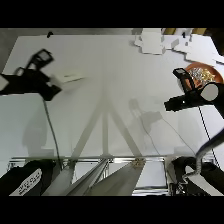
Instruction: Fold the box and place the chain.
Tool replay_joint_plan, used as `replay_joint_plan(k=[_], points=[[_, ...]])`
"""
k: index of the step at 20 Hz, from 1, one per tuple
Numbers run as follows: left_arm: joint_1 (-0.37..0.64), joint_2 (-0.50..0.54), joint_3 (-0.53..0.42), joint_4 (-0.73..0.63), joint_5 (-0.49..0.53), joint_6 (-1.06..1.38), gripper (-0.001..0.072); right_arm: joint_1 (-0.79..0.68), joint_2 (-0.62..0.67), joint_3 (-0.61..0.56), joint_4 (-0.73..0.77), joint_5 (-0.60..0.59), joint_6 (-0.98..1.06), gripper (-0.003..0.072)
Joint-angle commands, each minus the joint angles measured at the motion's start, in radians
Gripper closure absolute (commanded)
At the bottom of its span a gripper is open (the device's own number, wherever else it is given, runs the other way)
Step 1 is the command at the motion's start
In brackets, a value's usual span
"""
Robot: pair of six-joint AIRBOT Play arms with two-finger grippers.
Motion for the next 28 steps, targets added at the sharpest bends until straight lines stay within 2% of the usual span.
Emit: replay_joint_plan(k=[1, 6, 8, 10, 11, 13, 15, 20, 23, 28], points=[[0.176, 0.008, -0.029, 0.021, -0.03, -0.061, 0.0302, -0.001, 0.0, 0.0, 0.0, 0.0, -0.002, 0.0664], [0.294, -0.031, -0.153, 0.029, -0.025, -0.054, 0.0289, -0.001, 0.0, 0.0, 0.0, 0.0, -0.002, 0.0664], [0.302, -0.036, -0.201, 0.043, -0.01, -0.055, 0.0287, -0.001, 0.0, 0.0, 0.0, 0.0, -0.002, 0.0664], [0.302, -0.037, -0.223, 0.093, -0.058, -0.077, 0.0286, -0.001, 0.0, 0.0, 0.0, -0.001, -0.002, 0.0664], [0.302, -0.037, -0.223, 0.124, -0.089, -0.104, 0.0253, -0.001, 0.0, 0.0, -0.001, 0.0, -0.002, 0.0664], [0.302, -0.037, -0.223, 0.175, -0.147, -0.154, 0.0129, -0.001, 0.0, 0.0, 0.0, -0.001, -0.002, 0.0664], [0.303, -0.037, -0.223, 0.185, -0.196, -0.175, 0.0061, -0.001, 0.0, 0.0, 0.0, 0.0, -0.002, 0.0664], [0.301, -0.031, -0.223, 0.181, -0.271, -0.175, 0.0055, -0.001, 0.0, 0.0, 0.0, 0.0, -0.002, 0.0664], [0.299, 0.029, -0.223, 0.172, -0.275, -0.175, 0.0064, -0.001, 0.0, 0.0, 0.0, 0.0, -0.002, 0.0664], [0.298, 0.237, -0.223, 0.073, -0.272, -0.175, 0.0077, -0.001, 0.0, 0.0, 0.0, 0.0, -0.002, 0.0664]])
